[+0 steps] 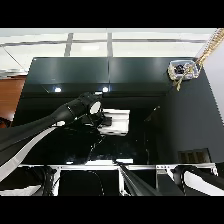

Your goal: Fold the box and place the chain.

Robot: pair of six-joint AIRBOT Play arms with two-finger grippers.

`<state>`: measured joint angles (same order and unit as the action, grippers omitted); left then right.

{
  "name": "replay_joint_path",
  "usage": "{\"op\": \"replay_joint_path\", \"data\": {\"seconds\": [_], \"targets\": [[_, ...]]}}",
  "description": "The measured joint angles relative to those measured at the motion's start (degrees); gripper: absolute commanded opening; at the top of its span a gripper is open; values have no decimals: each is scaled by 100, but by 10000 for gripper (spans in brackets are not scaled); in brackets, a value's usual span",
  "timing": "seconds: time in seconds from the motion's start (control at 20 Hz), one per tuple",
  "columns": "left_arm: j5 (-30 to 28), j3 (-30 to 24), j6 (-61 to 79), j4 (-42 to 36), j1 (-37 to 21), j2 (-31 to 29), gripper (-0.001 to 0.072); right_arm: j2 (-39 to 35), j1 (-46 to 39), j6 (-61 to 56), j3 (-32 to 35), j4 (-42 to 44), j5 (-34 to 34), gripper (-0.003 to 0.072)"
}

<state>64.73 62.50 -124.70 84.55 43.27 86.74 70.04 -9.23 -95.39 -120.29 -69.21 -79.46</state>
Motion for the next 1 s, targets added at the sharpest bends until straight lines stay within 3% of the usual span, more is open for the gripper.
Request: {"op": "replay_joint_path", "data": {"seconds": [0.45,0.75,1.0], "targets": [[4,0,0,0,0,0,28,-837,721,188,173,713,-1370,16],[22,0,0,0,0,0,28,-964,1397,428,1213,1353,-1727,16],[24,2,0,0,2,0,28,-981,2052,634,2363,1606,-1285,17]]}}
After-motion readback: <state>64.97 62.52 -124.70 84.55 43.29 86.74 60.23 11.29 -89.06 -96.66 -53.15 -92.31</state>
